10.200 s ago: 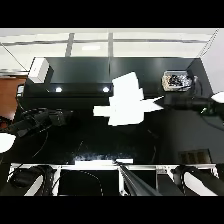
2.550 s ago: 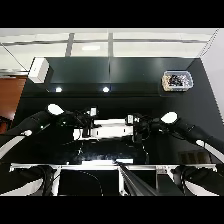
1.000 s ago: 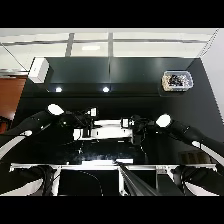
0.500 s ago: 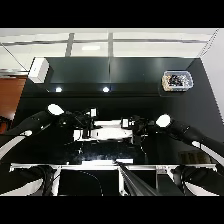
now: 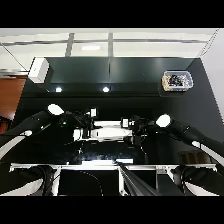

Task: Fold the box and place the chain.

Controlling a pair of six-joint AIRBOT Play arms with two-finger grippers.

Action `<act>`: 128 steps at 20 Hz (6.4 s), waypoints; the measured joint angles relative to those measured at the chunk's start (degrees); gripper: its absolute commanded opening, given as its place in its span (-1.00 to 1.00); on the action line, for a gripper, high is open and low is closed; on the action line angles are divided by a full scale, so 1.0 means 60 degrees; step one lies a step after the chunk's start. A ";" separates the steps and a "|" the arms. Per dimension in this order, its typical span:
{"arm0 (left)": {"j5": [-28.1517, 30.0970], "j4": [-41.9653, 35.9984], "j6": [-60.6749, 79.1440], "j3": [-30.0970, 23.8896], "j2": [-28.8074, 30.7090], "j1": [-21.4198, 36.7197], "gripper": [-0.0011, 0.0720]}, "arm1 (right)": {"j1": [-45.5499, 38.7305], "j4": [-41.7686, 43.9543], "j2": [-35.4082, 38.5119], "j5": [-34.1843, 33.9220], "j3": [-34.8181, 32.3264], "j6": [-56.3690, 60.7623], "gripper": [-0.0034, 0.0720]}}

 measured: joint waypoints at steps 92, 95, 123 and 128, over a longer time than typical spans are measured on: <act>0.1942 0.1749 -0.5552 -0.1191 0.1723 -0.2211 -0.90 | 0.0007 0.0011 0.0000 -0.0015 0.0004 0.0033 0.38; 0.1810 0.2284 -0.5759 -0.1100 0.1931 -0.2109 -0.90 | 0.0007 0.0015 0.0000 -0.0029 0.0007 0.0033 0.38; -0.3402 0.1865 -1.3318 -0.2608 0.0933 0.6342 -0.91 | 0.0007 -0.0004 0.0000 -0.0004 0.0007 0.0029 0.38; -0.3541 0.0973 -1.2233 -0.2619 0.0488 0.6346 -0.91 | 0.0007 -0.0004 0.0000 -0.0004 0.0007 0.0025 0.38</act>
